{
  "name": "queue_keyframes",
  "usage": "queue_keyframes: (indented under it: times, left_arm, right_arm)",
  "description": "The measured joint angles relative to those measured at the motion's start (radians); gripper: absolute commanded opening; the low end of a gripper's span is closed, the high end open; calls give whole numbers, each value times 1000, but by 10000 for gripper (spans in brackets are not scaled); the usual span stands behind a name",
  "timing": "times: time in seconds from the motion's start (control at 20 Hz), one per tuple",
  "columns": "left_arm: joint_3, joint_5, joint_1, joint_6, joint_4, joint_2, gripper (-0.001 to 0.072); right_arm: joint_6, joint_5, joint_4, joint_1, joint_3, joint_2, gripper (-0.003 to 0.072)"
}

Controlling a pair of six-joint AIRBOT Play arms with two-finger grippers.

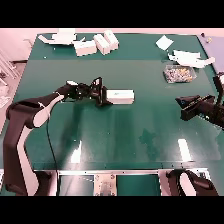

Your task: Fold the box and place the chain.

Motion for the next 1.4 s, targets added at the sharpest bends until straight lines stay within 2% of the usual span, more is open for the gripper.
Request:
queue_keyframes:
  times: [0.25,0.55,0.8,1.1,1.25,1.4]
  left_arm:
    - [16,11,35,-1,-109,11,17]
    - [17,92,86,-85,-158,113,17]
    - [15,251,117,-232,-98,212,16]
    - [3,490,128,-495,63,300,16]
    - [-56,646,129,-587,110,354,16]
    - [-141,755,130,-627,128,415,16]
  right_arm:
    - [0,-6,1,-5,-6,3,8]
    - [-1,-7,2,-5,-7,4,8]
    - [-1,-8,2,-4,-7,4,8]
    - [0,-8,2,-5,-7,4,8]
    - [1,-8,2,-5,-7,4,8]
    - [1,-8,2,-5,-7,4,8]
